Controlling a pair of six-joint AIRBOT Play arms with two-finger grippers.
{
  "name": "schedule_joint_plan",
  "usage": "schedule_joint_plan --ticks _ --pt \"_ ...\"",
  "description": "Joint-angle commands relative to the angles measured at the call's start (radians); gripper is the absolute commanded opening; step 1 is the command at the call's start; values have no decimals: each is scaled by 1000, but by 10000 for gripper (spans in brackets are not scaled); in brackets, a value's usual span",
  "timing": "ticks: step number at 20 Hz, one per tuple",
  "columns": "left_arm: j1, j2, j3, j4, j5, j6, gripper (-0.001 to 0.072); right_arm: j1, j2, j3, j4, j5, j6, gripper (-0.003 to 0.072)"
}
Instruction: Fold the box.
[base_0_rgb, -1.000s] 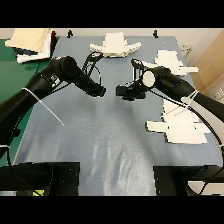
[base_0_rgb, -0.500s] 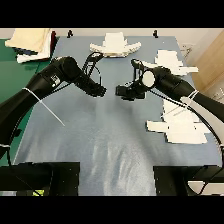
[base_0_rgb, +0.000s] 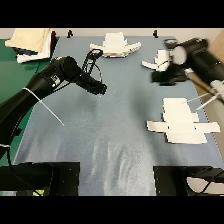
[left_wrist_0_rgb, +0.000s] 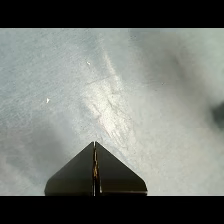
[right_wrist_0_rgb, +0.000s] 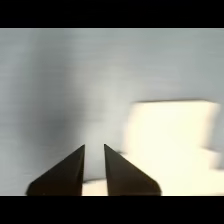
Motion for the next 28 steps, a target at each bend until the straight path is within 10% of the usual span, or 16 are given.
schedule_joint_plan --ticks 1,2,3,13,25,28 --pt "0 0 0 -1 -5 -8 114 -315 39 28 -169 286 -125 383" --pt "0 0 0 -2 -6 -25 484 -417 39 -1 -143 284 -148 471" --pt "0 0 0 -1 -10 -71 646 -517 37 -39 -132 263 -158 505" --pt "2 0 0 -146 -203 -149 657 -1159 -182 -174 439 100 -661 505" --pt "1 0 0 -298 -283 -148 657 -1293 -404 -92 690 200 -862 497" --pt "2 0 0 -334 -283 -146 657 -1291 -420 -93 772 266 -881 218"
